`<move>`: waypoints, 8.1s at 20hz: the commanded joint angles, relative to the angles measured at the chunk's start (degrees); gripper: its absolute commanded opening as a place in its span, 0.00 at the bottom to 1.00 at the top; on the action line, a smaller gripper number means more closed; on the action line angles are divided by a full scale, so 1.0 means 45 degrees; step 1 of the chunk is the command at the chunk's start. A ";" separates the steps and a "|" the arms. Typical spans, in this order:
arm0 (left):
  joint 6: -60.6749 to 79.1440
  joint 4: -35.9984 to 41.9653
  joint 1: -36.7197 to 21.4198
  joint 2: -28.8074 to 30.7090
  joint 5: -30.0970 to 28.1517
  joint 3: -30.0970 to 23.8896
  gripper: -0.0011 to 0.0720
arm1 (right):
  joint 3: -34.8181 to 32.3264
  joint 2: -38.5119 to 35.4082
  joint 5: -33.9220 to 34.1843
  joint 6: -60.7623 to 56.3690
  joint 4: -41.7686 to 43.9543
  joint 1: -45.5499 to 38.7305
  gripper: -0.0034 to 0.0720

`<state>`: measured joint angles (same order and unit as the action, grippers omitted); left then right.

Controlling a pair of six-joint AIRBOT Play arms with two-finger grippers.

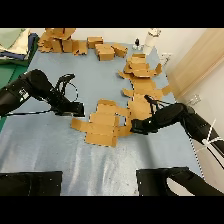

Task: Fold the box.

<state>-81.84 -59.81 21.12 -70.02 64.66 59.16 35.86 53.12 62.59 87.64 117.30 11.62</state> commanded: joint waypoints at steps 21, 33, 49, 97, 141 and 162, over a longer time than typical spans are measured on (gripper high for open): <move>0.3444 0.3813 -0.4090 -0.0583 0.2759 -0.0510 0.96 | -0.0869 0.2030 -0.2589 0.5221 0.3541 0.2293 0.05; 0.6387 0.6091 -0.4376 -0.1409 0.1263 -0.3585 0.73 | -0.2166 0.0000 -0.3468 0.5314 0.3419 0.4187 0.05; 0.9024 0.9389 -0.3551 -0.4454 0.1341 -0.3555 0.73 | -0.2166 -0.0155 -0.3468 0.5304 0.3410 0.4187 0.05; 1.9739 1.1322 0.2691 -0.0418 -0.4376 -0.2973 0.03 | 0.2273 -0.0209 -0.1025 -0.0835 -0.2433 0.1384 0.10; 2.8229 1.4727 0.4663 0.1127 -1.0384 -0.5629 0.03 | 0.2147 -0.1651 0.1472 -0.6042 -0.6460 0.2123 0.05; 2.5655 1.4819 0.4206 -0.0311 -0.6441 -0.5751 0.03 | -0.1491 -0.2589 -0.0714 -0.5741 -0.1972 0.2127 0.05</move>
<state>34.81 6.87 40.05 -70.67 35.18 33.39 29.80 41.54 60.03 61.78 108.01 21.19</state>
